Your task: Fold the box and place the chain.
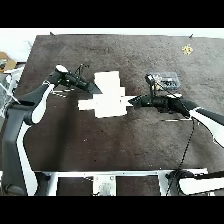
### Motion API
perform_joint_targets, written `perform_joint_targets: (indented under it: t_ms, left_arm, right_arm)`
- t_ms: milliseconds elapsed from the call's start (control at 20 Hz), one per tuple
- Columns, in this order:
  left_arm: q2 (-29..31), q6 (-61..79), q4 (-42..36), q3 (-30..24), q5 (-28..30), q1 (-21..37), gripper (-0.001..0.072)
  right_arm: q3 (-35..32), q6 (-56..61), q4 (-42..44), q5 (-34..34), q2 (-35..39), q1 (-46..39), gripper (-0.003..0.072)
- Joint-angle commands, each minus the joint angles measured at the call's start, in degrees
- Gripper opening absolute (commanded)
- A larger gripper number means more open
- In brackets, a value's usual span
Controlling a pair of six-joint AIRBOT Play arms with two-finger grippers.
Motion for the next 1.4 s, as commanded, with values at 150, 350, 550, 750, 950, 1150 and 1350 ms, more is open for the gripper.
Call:
perform_joint_targets:
  t_ms: [150,350,550,750,950,1150,1350]
  left_arm:
    - [-0.04,6.16,-0.17,0.07,-2.43,-0.11,0.0011]
    - [0.22,14.21,-0.79,0.94,-2.49,-0.11,0.0010]
    - [0.22,25.99,-0.28,4.57,-1.92,-0.11,0.0011]
    - [0.20,37.38,0.42,6.36,1.62,-0.11,0.0011]
    - [0.15,44.33,1.22,6.25,4.59,-0.13,0.0011]
    - [-0.81,46.45,1.22,5.09,5.99,-0.13,0.0010]
    - [-2.91,49.20,1.49,3.32,6.19,-0.55,0.0010]
  right_arm:
    - [0.02,-0.04,0.02,0.00,0.11,-0.17,0.0208]
    - [0.02,-2.78,0.02,2.80,3.61,-4.83,0.0456]
    - [0.02,-2.80,0.20,5.44,8.68,-12.79,0.0456]
    - [0.02,-2.86,-0.92,7.13,9.11,-15.10,0.0456]
    - [0.02,-4.33,-0.85,7.13,9.05,-15.04,0.0456]
    - [0.02,-5.84,-1.09,7.17,9.05,-14.91,0.0456]
    - [0.02,-11.39,-1.31,6.88,8.96,-11.89,0.0456]
